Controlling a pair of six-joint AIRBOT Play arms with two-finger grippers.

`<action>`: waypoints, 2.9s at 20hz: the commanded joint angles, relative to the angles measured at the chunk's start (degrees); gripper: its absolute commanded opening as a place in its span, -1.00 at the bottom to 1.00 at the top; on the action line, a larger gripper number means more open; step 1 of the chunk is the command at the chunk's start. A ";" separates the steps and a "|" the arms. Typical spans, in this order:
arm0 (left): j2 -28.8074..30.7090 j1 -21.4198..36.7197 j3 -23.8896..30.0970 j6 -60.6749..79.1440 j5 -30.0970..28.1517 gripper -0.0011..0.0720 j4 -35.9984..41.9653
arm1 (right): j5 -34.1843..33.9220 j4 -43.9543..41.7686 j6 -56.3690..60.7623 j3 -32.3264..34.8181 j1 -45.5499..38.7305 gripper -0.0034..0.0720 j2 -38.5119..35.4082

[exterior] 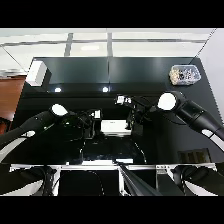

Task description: Fold the box and place the chain.

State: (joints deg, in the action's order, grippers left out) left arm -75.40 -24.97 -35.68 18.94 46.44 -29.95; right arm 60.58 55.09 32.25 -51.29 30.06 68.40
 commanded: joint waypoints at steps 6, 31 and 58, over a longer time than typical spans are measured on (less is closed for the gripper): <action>-0.02 -0.02 -0.02 0.02 0.07 0.09 -0.02 | 1.33 -0.04 0.07 0.20 0.07 -0.41 0.00; -0.02 -0.02 -0.02 0.02 0.07 0.09 -0.02 | 2.19 1.07 0.07 1.01 0.07 -0.33 0.02; -0.02 -0.02 -0.02 0.02 0.07 0.09 -0.02 | 5.84 -23.85 26.16 9.03 -7.15 -0.90 -6.21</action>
State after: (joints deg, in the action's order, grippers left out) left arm -75.40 -24.97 -35.66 18.92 46.50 -29.98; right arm 70.28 44.27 56.14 -46.19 23.83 62.26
